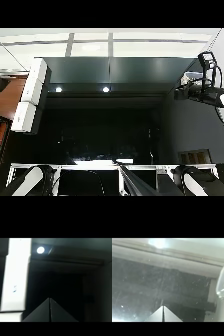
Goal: Fold the box and place the chain.
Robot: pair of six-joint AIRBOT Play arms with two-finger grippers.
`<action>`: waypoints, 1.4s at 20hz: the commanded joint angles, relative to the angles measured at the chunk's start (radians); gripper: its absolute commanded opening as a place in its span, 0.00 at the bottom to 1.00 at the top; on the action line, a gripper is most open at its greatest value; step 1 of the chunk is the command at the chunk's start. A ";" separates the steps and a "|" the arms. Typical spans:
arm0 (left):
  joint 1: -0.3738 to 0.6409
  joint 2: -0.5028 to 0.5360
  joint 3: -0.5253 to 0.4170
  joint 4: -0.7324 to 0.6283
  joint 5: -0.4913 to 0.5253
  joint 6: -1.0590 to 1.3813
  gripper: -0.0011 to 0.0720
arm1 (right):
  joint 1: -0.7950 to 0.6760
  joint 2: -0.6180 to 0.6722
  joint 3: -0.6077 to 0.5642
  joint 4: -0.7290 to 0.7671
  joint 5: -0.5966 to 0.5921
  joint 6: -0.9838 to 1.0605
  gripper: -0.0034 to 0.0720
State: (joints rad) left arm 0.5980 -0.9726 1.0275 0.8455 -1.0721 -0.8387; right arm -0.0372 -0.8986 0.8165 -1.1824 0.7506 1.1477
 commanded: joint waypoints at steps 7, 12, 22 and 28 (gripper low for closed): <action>-0.329 0.296 -0.291 -0.089 0.208 -0.007 0.06 | 0.000 0.000 0.008 0.000 -0.022 -0.004 0.06; -0.384 0.347 -0.410 -0.092 0.265 -0.006 0.06 | 0.000 0.000 0.008 0.000 -0.022 -0.004 0.06; -0.384 0.347 -0.414 -0.136 0.252 -0.006 0.06 | 0.000 0.000 0.008 0.000 -0.021 -0.004 0.06; -0.384 0.347 -0.414 -0.140 0.252 -0.006 0.06 | 0.000 0.000 0.008 0.000 -0.022 -0.004 0.06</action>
State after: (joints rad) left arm 0.2142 -0.6266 0.6140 0.7097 -0.8192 -0.8452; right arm -0.0372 -0.8989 0.8234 -1.1824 0.7284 1.1435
